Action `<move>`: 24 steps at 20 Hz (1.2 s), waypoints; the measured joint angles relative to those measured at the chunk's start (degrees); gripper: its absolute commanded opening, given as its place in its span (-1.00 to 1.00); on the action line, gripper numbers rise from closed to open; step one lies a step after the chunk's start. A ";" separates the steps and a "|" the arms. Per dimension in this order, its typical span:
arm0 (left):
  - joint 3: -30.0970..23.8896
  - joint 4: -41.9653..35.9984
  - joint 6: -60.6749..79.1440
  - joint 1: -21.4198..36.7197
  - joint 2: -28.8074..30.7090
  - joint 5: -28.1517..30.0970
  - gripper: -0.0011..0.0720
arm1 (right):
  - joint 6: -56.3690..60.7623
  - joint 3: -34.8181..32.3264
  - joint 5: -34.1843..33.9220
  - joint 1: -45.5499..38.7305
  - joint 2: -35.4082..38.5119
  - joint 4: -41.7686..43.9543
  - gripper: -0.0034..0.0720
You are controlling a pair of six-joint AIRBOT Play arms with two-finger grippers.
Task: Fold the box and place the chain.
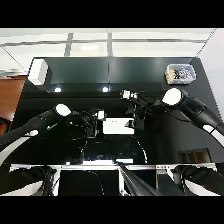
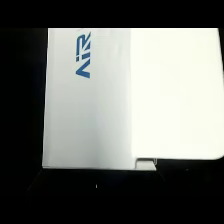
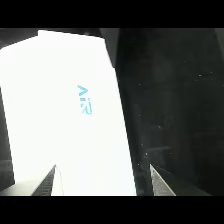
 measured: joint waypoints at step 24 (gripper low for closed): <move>0.00 1.16 -0.20 -0.28 0.00 -0.20 -0.19 | -1.31 0.04 2.21 2.99 0.02 -4.00 -0.61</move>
